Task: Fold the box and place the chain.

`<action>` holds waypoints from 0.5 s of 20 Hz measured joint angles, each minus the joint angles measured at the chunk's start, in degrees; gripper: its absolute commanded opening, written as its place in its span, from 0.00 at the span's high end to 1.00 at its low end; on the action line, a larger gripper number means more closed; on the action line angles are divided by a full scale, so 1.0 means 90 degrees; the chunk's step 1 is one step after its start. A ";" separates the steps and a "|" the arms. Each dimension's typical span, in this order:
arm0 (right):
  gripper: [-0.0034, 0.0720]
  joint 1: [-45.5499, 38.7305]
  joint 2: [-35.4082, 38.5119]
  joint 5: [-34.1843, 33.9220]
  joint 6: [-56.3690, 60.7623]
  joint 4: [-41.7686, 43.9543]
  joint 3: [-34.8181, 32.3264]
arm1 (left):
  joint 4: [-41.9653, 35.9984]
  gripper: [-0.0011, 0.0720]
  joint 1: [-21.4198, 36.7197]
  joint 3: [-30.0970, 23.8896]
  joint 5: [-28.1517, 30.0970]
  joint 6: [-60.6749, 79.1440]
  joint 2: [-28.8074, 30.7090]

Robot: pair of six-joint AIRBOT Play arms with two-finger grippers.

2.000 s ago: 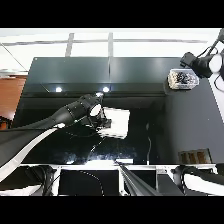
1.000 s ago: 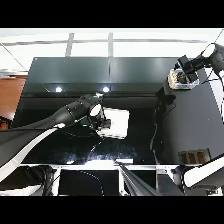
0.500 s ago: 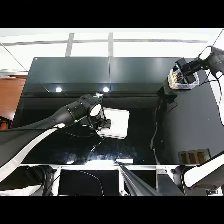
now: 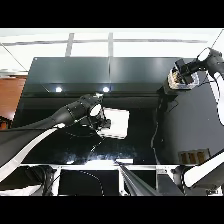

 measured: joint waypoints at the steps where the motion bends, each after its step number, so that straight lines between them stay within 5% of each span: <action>1: 0.31 0.0000 -0.0015 -0.0022 0.0000 0.0012 0.0002 | 0.0000 0.94 0.0000 0.0000 0.0000 0.0002 0.0000; 4: 0.34 0.0000 -0.0044 -0.0085 0.0000 0.0029 0.0002 | 0.0000 0.94 0.0000 0.0000 0.0000 0.0000 0.0000; 6: 0.84 0.0000 -0.0075 -0.0121 -0.0027 0.0044 0.0000 | 0.0000 0.94 0.0000 0.0000 0.0000 0.0002 0.0000; 10: 0.89 0.0000 -0.0078 -0.0134 -0.0515 0.0136 0.0002 | 0.0000 0.94 0.0000 0.0000 0.0000 0.0002 0.0000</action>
